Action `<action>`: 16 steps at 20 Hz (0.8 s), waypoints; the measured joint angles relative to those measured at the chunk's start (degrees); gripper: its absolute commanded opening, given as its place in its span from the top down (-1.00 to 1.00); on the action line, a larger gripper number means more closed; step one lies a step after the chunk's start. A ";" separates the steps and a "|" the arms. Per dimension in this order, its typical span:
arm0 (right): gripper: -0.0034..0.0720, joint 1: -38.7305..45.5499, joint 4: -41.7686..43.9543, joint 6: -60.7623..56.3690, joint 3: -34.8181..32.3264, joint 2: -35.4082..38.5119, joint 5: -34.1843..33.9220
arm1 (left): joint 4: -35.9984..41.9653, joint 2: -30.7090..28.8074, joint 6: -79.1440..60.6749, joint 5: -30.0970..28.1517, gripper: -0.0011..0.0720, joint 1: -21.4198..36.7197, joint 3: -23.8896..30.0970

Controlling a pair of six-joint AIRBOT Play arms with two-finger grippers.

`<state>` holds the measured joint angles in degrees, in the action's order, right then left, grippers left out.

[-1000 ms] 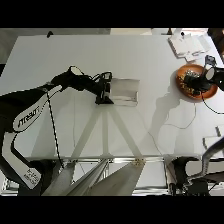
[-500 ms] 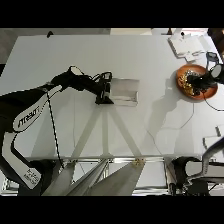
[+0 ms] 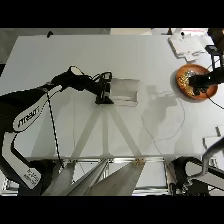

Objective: Fold the box and place the chain.

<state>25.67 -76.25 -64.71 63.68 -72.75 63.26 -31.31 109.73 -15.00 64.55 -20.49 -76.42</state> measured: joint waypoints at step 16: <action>0.89 -29.75 5.99 -0.66 -0.59 0.35 -4.17 | 0.00 0.00 -0.02 0.00 -0.28 0.00 0.00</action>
<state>-4.08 -70.26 -65.36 63.09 -72.40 59.09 -31.31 109.73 -15.03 64.55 -20.49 -76.42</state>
